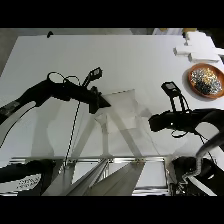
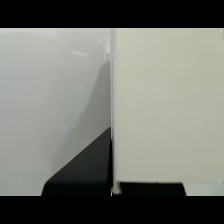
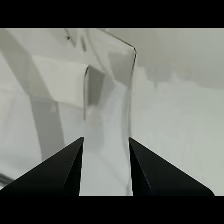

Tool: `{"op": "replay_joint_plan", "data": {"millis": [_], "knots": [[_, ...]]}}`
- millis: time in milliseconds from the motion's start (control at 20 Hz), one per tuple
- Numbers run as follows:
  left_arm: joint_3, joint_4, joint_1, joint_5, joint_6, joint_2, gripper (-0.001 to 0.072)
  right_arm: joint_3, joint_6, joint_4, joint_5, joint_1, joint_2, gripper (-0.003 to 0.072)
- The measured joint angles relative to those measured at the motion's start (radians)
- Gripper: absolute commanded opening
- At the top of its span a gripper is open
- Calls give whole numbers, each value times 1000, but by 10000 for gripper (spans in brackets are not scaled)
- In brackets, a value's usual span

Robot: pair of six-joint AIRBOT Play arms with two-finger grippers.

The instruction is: Fold the box and place the chain.

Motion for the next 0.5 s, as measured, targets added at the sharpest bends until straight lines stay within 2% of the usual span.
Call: {"op": "replay_joint_plan", "data": {"millis": [250, 400, 500], "knots": [[-18, 204, -10, -116, -164, 159, -2, 54, -1, -3, 29, 0, 86, 324], [-74, 247, -42, -110, -193, 225, -1, 63, -1, -2, 45, 0, 122, 324], [-120, 236, -69, -61, -173, 245, 0, 65, -1, 0, 50, 0, 134, 324]]}}
